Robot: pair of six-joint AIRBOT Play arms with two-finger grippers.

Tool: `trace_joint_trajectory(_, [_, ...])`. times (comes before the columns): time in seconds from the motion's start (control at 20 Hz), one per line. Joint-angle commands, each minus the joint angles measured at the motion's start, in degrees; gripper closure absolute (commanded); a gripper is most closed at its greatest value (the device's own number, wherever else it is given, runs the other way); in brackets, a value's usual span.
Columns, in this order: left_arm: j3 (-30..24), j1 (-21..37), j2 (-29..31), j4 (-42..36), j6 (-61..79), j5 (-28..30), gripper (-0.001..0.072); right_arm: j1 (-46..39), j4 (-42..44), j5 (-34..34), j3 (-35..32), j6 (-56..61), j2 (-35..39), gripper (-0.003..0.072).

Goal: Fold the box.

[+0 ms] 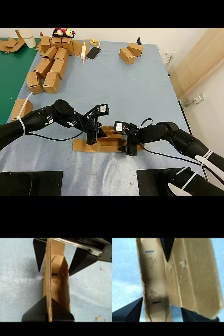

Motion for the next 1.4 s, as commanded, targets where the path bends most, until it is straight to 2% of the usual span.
trace_joint_trajectory(0.0, [0.00,0.00,-0.04,0.02,0.00,0.02,0.0698,-0.17,-0.66,-0.76,0.39,-0.15,-0.85,-0.0025])
trace_joint_trajectory(0.25, [0.00,0.00,-0.04,0.00,0.02,0.02,0.0698,-0.13,-0.55,-0.79,0.39,-0.28,-1.66,-0.0025])
trace_joint_trajectory(0.55, [0.00,0.00,-0.04,0.00,0.02,0.02,0.0698,0.11,0.39,-3.69,0.35,-7.15,-2.27,-0.0025])
trace_joint_trajectory(1.1, [0.00,0.00,-0.04,0.00,0.00,0.02,0.0698,0.11,1.38,0.31,0.33,-10.36,-4.92,-0.0025])
trace_joint_trajectory(1.35, [-0.02,0.00,-0.04,0.00,0.02,0.02,0.0698,0.11,1.77,-0.42,0.33,-10.23,-5.84,-0.0025])
